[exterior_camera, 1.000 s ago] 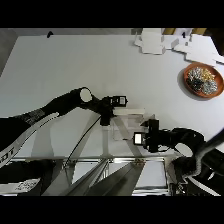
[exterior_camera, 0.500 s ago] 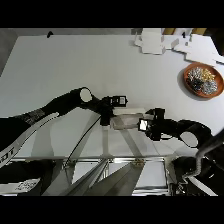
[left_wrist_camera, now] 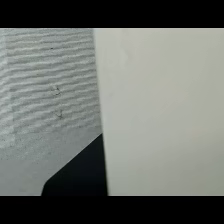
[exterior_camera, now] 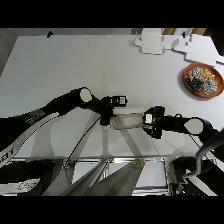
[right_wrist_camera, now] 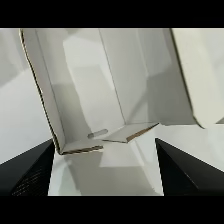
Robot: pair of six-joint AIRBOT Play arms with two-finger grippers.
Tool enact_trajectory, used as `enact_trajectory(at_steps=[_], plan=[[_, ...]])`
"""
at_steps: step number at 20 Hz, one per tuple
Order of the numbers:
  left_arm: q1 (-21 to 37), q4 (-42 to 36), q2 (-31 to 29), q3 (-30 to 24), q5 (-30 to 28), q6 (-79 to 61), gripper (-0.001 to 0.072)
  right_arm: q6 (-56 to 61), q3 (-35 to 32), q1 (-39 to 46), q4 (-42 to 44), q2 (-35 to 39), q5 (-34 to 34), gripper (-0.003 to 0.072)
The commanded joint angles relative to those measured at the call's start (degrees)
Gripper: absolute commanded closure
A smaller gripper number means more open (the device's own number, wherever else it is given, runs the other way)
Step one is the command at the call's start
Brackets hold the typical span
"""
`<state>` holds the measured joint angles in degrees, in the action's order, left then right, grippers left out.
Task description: Fold the box and place the chain.
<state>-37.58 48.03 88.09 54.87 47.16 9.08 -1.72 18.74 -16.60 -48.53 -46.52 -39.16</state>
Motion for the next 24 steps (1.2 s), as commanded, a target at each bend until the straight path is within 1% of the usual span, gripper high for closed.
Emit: enact_trajectory(at_steps=[1, 5, 8, 11, 13, 15, 19, 24], plan=[[0.0, 0.0, 0.0, 0.0, 0.0, 0.0, 0.0698, -10.4, 0.7, 4.3, 10.2, -3.7, -3.2, 0.0005], [0.0, 0.0, 0.0, 0.0, 0.0, 0.0, 0.0698, -11.0, 4.3, 8.2, 11.5, -9.5, -5.6, 0.0006], [0.0, 0.0, 0.0, 0.0, 0.0, 0.0, 0.0698, -11.7, 6.3, 9.7, 12.7, -13.9, -9.0, 0.0016], [0.0, 0.0, 0.0, 0.0, 0.0, 0.0, 0.0698, -17.8, 6.3, 9.7, 14.5, -17.0, -10.9, 0.0018], [0.0, 0.0, 0.0, 0.0, 0.0, 0.0, 0.0698, -20.8, 6.3, 9.7, 15.8, -17.4, -11.0, 0.0025], [0.0, 0.0, 0.0, 0.0, 0.0, 0.0, 0.0698, -21.1, 6.3, 9.6, 17.0, -17.4, -11.0, 0.0049], [0.0, 0.0, 0.0, 0.0, 0.0, 0.0, 0.0698, -20.8, 5.5, 9.0, 16.9, -17.4, -11.1, 0.0049], [0.0, 0.0, 0.0, 0.0, 0.0, 0.0, 0.0698, -20.9, 2.7, 8.7, 16.9, -17.4, -11.0, 0.0049]])
